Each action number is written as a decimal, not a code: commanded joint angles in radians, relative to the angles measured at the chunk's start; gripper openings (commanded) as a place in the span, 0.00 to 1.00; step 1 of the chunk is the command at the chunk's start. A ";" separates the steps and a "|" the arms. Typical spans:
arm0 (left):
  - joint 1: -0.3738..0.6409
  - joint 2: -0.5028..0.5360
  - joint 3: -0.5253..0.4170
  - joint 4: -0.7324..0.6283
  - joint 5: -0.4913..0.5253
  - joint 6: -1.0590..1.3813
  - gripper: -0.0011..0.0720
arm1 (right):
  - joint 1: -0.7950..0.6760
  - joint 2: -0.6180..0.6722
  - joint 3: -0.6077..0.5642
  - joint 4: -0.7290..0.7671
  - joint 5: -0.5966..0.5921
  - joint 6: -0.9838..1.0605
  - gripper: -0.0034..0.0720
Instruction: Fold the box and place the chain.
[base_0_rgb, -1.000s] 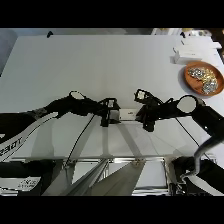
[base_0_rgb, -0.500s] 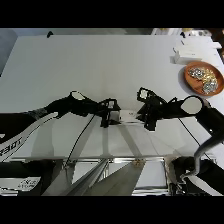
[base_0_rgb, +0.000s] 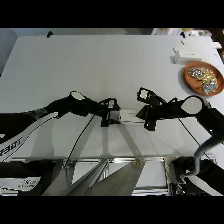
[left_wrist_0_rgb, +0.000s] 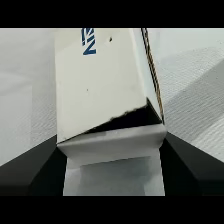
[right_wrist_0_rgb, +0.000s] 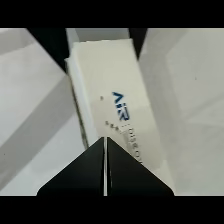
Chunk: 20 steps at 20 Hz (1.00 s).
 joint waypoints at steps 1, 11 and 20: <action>0.001 0.000 0.000 -0.001 0.003 0.000 0.16 | 0.001 -0.003 -0.002 0.008 0.032 -0.008 0.07; 0.001 0.000 0.000 -0.001 0.003 0.000 0.16 | 0.023 -0.079 -0.022 -0.019 0.061 -0.015 0.07; 0.001 0.000 0.000 -0.001 0.003 0.000 0.16 | 0.023 -0.079 -0.045 -0.001 0.045 -0.015 0.07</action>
